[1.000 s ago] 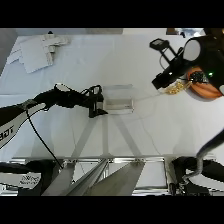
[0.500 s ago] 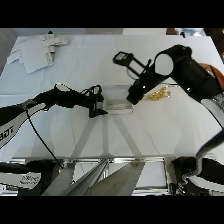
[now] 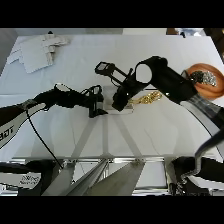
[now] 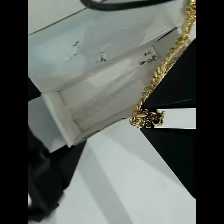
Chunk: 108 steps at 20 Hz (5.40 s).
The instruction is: Fold the box and place the chain.
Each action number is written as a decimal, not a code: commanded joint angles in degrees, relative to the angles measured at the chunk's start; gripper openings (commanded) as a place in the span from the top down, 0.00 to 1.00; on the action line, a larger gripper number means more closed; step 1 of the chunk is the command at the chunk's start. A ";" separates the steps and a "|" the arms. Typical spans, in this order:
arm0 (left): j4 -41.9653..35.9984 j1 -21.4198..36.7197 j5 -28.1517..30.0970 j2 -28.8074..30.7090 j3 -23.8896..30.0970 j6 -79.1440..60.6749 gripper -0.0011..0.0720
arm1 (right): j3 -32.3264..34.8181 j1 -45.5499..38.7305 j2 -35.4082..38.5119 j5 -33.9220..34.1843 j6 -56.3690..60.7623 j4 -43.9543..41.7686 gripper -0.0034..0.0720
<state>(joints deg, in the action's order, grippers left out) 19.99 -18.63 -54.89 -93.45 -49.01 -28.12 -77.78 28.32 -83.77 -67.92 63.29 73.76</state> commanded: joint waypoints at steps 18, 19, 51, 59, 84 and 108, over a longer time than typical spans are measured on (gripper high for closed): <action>0.00 -0.02 0.02 -0.02 -0.02 0.00 0.86 | 0.00 -2.78 3.39 3.69 11.39 7.26 0.66; 0.00 -0.02 0.02 -0.02 -0.02 0.00 0.86 | 0.00 -4.44 6.16 3.50 11.34 7.28 0.66; 0.00 -0.02 0.02 -0.02 -0.02 0.00 0.86 | 11.08 -23.61 -8.37 4.59 -9.40 7.54 0.45; 0.00 -0.02 0.02 -0.02 -0.02 0.00 0.86 | 11.06 -23.39 -6.03 4.92 -7.15 8.61 0.94; 0.00 -0.02 0.02 -0.02 -0.02 0.00 0.86 | 10.99 0.55 14.91 20.26 -8.74 -1.81 0.94; -0.02 -0.02 0.02 -0.02 -0.02 0.02 0.86 | 11.02 -21.09 15.23 5.99 -21.68 -3.13 0.54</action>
<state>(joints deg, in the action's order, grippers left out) 19.97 -18.63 -54.87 -93.45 -49.01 -28.10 -66.74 13.98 -69.60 -60.16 50.11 71.07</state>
